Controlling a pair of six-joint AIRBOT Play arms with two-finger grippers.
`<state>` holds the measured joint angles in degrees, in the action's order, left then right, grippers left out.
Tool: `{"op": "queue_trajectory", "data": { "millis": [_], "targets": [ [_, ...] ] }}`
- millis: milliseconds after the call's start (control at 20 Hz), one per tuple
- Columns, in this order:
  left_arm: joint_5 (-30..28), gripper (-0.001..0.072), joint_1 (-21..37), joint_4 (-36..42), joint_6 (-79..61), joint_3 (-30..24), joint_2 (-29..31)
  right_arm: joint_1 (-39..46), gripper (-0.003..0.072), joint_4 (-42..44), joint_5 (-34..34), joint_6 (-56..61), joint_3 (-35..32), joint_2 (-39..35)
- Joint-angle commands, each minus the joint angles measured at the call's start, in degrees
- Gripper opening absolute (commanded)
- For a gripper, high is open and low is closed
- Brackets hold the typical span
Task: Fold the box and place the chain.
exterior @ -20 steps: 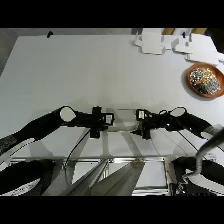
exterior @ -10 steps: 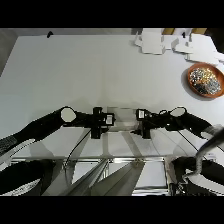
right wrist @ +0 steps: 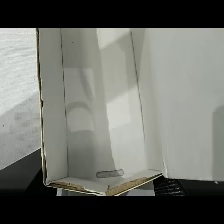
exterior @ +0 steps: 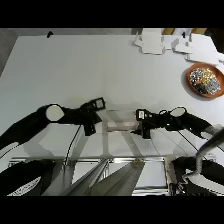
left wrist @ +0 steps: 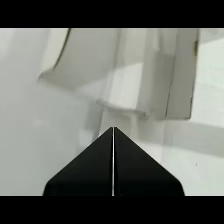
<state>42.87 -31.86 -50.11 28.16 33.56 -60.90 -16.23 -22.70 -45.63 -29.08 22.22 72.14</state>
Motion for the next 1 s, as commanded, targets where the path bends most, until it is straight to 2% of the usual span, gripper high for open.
{"op": "queue_trajectory", "data": {
  "millis": [0,150,250,350,500,650,800,950],
  "targets": [
    [6.32,0.0006,7.50,-12.55,32.68,0.02,8.83,-0.02,0.0401,0.02,-0.02,0.09,0.04,-0.02],
    [11.39,0.0006,14.78,-18.45,46.56,0.00,13.62,-0.02,0.0401,0.02,-0.02,0.09,0.04,-0.02],
    [12.28,0.0007,16.65,-17.70,50.16,-0.63,12.72,-0.02,0.0401,0.02,-0.02,0.11,0.04,-0.02],
    [12.02,0.0009,16.50,-13.92,50.51,-2.29,9.11,-0.02,0.0401,0.02,-0.02,0.09,0.04,-0.02],
    [10.82,0.0009,14.45,-4.35,49.51,-3.50,0.07,-0.02,0.0401,0.04,-0.02,0.09,0.04,-0.02],
    [6.71,0.0006,9.60,6.14,44.57,-3.50,-6.19,-0.02,0.0401,0.02,-0.02,0.11,0.04,-0.02],
    [3.10,0.0006,6.08,8.76,43.91,-3.48,-9.66,-0.02,0.0401,0.02,-0.02,0.09,0.04,-0.02],
    [2.97,0.0006,5.03,8.74,44.33,-3.48,-10.67,-0.02,0.0401,0.04,-0.02,0.09,0.04,-0.02]
  ]
}}
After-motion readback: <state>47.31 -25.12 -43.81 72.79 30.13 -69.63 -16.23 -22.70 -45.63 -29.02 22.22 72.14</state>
